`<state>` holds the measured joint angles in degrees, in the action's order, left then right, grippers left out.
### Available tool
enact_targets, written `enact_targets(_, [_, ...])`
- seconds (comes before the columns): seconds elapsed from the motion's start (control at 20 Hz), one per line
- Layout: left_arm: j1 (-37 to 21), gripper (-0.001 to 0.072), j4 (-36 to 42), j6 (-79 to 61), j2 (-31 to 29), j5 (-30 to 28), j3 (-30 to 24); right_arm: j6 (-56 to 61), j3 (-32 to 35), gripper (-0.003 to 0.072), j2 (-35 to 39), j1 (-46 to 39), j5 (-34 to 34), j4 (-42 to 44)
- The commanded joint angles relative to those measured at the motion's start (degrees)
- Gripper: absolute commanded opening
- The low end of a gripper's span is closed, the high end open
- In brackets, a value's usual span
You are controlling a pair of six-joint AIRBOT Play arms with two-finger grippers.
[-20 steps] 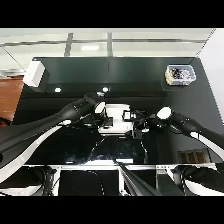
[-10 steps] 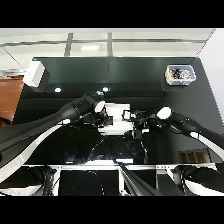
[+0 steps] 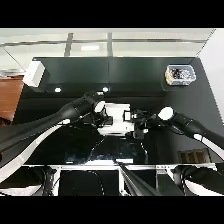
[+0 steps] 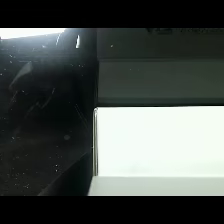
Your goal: Fold the box and place the chain.
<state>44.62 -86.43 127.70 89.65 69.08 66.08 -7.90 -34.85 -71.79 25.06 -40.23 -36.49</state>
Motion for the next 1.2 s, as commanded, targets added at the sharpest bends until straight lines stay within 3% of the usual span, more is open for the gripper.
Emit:
enact_targets(0.0, [0.0, 0.0028, 0.1, 0.0, 0.0, 0.2, 0.0, 6.4, 0.0, 0.0716, 4.2, -0.1, -0.5, -9.6])
enact_targets(0.15, [0.0, 0.0028, 0.1, 0.0, 0.0, -0.1, 0.0, 7.8, 0.0, 0.0714, 4.8, -0.1, -1.7, -12.3])
enact_targets(0.35, [0.0, 0.0028, 0.1, 0.0, 0.0, 0.1, 0.0, 7.7, 0.0, 0.0713, 4.7, 0.1, -1.1, -5.6])
enact_targets(0.4, [0.0, 0.0028, 0.1, 0.0, 0.0, 0.0, 0.0, 7.7, 0.0, 0.0641, 4.7, 0.1, -1.6, -4.5])
enact_targets(0.45, [0.0, 0.0028, 0.1, 0.0, 0.0, 0.1, 0.0, 7.8, 0.0, 0.0444, 4.7, 0.3, -2.5, -4.0])
enact_targets(0.5, [0.0, 0.0028, 0.1, 0.0, 0.0, 0.0, 0.0, 7.8, 0.0, 0.0345, 4.7, 0.5, -3.5, -4.0])
enact_targets(0.6, [0.0, 0.0028, 0.1, 0.0, 0.0, 0.0, 0.0, 8.4, 0.0, 0.0229, 4.4, 0.8, -4.6, -3.6])
enact_targets(0.85, [0.0, 0.0029, 0.1, 0.0, 0.0, -0.1, 0.0, 9.8, 0.0, 0.023, 2.6, 0.8, -4.2, 4.3])
enact_targets(1.15, [0.0, 0.0028, 0.1, 0.0, 0.0, -0.1, 0.0, 12.0, 0.0, 0.0231, 0.5, 0.8, -3.2, 6.6])
